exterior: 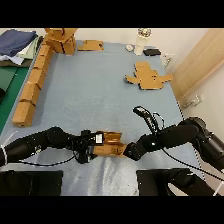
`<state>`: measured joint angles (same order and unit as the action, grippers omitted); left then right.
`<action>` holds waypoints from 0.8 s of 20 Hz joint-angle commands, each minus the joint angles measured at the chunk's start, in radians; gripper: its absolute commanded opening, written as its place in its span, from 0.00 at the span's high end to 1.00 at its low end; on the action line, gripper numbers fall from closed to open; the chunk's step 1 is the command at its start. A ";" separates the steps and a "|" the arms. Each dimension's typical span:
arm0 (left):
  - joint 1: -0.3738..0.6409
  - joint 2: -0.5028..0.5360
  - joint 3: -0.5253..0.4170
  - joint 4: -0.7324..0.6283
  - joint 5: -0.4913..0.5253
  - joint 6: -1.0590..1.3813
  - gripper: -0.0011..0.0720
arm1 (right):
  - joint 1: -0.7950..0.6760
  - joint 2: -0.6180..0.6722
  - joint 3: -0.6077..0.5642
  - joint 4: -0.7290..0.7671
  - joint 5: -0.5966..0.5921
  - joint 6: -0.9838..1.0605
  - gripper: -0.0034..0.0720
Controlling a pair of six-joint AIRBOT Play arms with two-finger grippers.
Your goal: Fold the box.
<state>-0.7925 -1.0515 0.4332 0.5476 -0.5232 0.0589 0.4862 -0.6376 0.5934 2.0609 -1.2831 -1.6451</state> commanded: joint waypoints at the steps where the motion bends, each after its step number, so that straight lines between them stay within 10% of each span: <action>1: 0.024 0.008 -0.014 0.012 -0.008 -0.015 0.34 | 0.000 0.001 0.001 0.000 0.003 0.004 0.02; 16: 0.032 -0.018 -0.042 -0.055 0.035 0.012 0.34 | 0.000 0.001 0.001 0.002 0.101 0.005 0.02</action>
<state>-0.7616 -1.0595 0.3920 0.4919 -0.4889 0.0551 0.4862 -0.6373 0.5934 2.0617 -1.2098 -1.6409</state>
